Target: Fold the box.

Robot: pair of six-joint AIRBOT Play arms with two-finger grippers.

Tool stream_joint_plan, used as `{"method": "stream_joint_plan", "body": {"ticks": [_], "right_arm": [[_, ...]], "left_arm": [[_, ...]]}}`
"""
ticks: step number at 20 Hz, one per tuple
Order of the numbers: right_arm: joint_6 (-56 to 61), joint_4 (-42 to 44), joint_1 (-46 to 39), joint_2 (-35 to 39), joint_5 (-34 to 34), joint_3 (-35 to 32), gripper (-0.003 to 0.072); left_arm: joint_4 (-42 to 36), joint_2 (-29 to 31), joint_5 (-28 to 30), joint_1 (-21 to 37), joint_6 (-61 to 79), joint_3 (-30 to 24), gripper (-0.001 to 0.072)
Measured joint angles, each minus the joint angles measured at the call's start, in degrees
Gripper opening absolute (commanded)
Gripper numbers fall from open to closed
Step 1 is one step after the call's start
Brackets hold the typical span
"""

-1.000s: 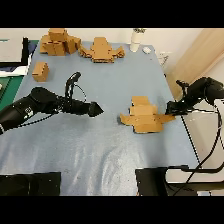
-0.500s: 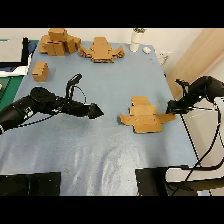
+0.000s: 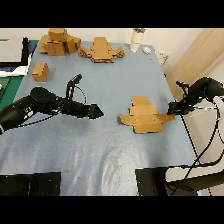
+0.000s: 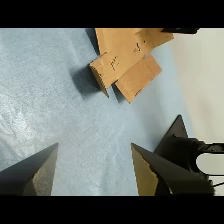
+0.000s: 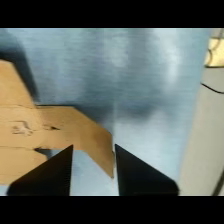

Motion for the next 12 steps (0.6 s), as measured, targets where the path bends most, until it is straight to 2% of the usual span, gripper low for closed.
{"method": "stream_joint_plan", "body": {"ticks": [1, 3, 7, 12], "right_arm": [[-0.79, 2.29, 0.00, -0.11, -0.74, 0.00, 0.0138], [-1.64, 5.77, 0.00, -0.26, -2.36, 0.00, 0.0004], [-2.34, 10.49, 0.15, -0.35, -5.25, -1.11, 0.0003], [-0.63, 23.08, 3.89, -0.09, -6.51, -5.66, 0.0003]], "left_arm": [[-0.02, 0.00, -0.02, 0.00, -0.22, 0.02, 0.0703], [-0.02, 0.00, -0.28, 0.17, -0.74, 0.02, 0.0703], [-0.02, 0.00, -1.73, 2.03, -1.11, 0.02, 0.0703], [0.00, 0.00, -5.22, 5.66, -2.29, 0.02, 0.0703]]}}
